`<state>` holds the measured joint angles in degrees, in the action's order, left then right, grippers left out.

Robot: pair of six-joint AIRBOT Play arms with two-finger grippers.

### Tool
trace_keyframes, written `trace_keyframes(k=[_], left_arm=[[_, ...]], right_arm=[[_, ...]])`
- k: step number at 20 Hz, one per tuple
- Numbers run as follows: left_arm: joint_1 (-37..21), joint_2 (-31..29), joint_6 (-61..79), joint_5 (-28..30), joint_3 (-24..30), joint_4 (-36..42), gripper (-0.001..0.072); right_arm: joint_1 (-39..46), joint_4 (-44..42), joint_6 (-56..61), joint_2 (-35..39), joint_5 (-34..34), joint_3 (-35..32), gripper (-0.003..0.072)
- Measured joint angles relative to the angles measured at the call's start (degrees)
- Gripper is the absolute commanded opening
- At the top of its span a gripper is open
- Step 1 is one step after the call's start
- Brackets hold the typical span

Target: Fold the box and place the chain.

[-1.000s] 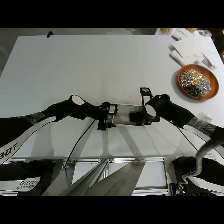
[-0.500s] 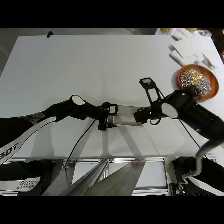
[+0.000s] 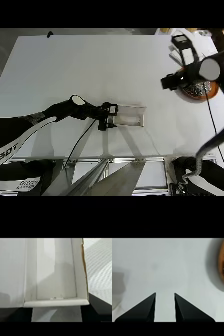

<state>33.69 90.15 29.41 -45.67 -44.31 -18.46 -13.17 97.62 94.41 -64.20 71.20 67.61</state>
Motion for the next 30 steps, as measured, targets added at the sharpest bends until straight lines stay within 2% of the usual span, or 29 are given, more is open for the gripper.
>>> trace_keyframes(k=[5,10,23,30], left_arm=[[0.0,0.0,0.0,0.02,0.0,0.0,0.0252],[0.0,0.0,0.0,0.02,0.0,-0.02,0.0252],[0.0,0.0,0.0,0.0,0.0,0.0,0.0252],[0.0,0.0,0.0,0.0,0.0,-0.02,0.0252]], right_arm=[[17.31,0.48,-3.61,-7.69,-2.69,1.53,0.0229],[26.45,0.07,-4.63,-13.14,-5.14,1.79,0.0229],[30.71,-3.78,-4.9,-24.24,-10.78,1.88,0.0227],[30.75,-5.09,-4.61,-26.25,-12.79,1.9,0.0215]])
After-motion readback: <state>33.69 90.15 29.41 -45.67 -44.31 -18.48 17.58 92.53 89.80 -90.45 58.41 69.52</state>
